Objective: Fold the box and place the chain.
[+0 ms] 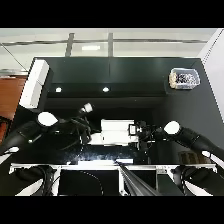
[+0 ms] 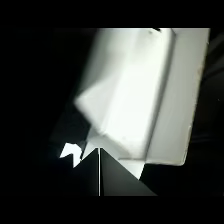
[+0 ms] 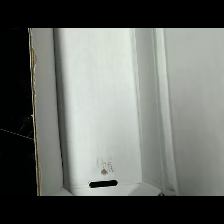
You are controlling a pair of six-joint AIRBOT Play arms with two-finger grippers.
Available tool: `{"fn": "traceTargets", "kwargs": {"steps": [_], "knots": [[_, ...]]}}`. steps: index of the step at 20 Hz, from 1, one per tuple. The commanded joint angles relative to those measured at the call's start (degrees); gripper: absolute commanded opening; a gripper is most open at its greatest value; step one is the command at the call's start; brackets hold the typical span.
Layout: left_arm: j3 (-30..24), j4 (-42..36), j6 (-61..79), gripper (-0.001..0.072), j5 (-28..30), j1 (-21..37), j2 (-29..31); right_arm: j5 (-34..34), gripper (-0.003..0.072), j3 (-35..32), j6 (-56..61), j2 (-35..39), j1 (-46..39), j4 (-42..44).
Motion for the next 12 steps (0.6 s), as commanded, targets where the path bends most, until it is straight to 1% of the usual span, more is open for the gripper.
{"fn": "traceTargets", "kwargs": {"steps": [1,2,4,5,7,8,9,12], "knots": [[-0.02,6.82,-17.75,0.0031,-10.84,12.74,2.27,0.02,0.0525,-0.04,0.00,-0.02,0.02,0.00],[-0.02,9.53,-20.48,0.0031,-13.70,16.65,2.01,0.02,0.0525,-0.04,0.00,-0.02,0.02,0.00],[-0.02,10.12,-23.67,0.0031,-17.16,23.28,1.55,0.02,0.0525,-0.04,0.00,-0.02,0.02,0.00],[-0.04,10.10,-29.53,0.0031,-17.68,25.79,1.29,0.02,0.0525,-0.04,0.00,-0.02,0.02,0.00],[-0.57,11.19,-41.66,0.0031,-16.24,29.53,0.42,0.02,0.0525,-0.04,0.00,-0.02,0.02,0.00],[-1.60,11.13,-45.16,0.0031,-15.50,30.64,-0.20,0.02,0.0526,-0.04,0.00,0.00,0.02,0.00],[-2.80,10.71,-45.77,0.0031,-15.12,30.75,-0.85,0.02,0.0525,-0.04,0.00,0.00,0.02,0.00],[-7.02,9.35,-45.81,0.0033,-15.06,28.63,-3.34,0.02,0.0526,-0.04,0.00,-0.02,0.02,0.00]]}}
